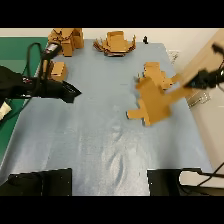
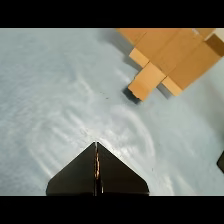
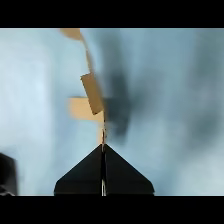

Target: Fold the box.

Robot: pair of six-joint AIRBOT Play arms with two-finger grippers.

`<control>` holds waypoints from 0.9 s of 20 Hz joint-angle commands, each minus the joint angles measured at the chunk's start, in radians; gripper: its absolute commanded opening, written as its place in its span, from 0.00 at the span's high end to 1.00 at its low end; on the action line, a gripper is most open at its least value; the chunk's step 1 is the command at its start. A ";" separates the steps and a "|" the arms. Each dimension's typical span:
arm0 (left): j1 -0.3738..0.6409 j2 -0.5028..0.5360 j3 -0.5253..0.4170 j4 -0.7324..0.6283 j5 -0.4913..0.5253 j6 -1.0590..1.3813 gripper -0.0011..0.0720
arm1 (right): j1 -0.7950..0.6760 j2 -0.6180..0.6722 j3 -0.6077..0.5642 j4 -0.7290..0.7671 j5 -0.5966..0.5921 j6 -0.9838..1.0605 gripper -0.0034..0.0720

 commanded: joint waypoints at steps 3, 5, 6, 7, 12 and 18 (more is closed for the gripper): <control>0.291 -0.001 0.001 -0.214 -0.078 0.140 0.97 | 0.377 0.219 0.000 0.188 0.253 0.249 0.95; 0.360 -0.012 0.001 -0.256 -0.084 0.166 0.96 | 0.486 0.260 -0.166 0.161 0.416 0.250 0.95; 0.379 -0.023 0.001 -0.266 -0.091 0.180 0.96 | 0.526 0.282 -0.272 0.206 0.535 0.230 0.95; 0.388 -0.034 0.001 -0.268 -0.099 0.187 0.96 | 0.568 0.297 -0.379 0.254 0.647 0.184 0.95; 0.386 -0.140 0.001 -0.269 -0.183 0.222 0.96 | 0.756 0.304 -0.853 0.280 0.986 0.117 0.95; 0.330 -0.369 0.001 -0.266 -0.228 0.367 0.92 | 0.789 0.305 -1.024 0.227 1.234 -0.122 0.95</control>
